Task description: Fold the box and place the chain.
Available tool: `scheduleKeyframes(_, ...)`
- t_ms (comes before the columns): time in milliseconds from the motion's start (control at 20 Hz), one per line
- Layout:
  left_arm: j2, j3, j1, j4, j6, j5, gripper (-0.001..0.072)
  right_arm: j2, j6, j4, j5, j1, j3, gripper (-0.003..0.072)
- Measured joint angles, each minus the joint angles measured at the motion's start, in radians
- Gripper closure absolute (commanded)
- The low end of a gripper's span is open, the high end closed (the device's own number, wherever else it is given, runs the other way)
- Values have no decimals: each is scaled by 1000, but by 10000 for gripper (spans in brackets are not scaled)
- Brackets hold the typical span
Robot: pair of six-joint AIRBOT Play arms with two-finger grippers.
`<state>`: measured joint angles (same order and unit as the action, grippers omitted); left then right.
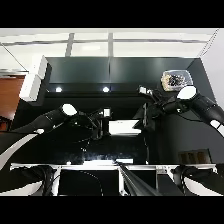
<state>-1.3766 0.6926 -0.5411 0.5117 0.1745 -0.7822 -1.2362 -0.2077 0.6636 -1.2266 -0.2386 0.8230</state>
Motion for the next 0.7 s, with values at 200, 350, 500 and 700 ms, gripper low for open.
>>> scheduleKeyframes(200, 0, 0, 0, 0, 0, -1, 341, 0, 28, 35, 32, -27, 0, 108)
scheduleKeyframes(350, 0, 0, 0, 0, 0, -2, 341, 6, 40, 45, 48, -33, -1, 130)
scheduleKeyframes(500, 0, 0, 0, 0, 0, -3, 341, 20, 47, 59, 60, -36, -1, 254)
scheduleKeyframes(700, 0, 0, 0, 0, -1, -3, 341, 29, 47, 71, 64, -55, -1, 261)
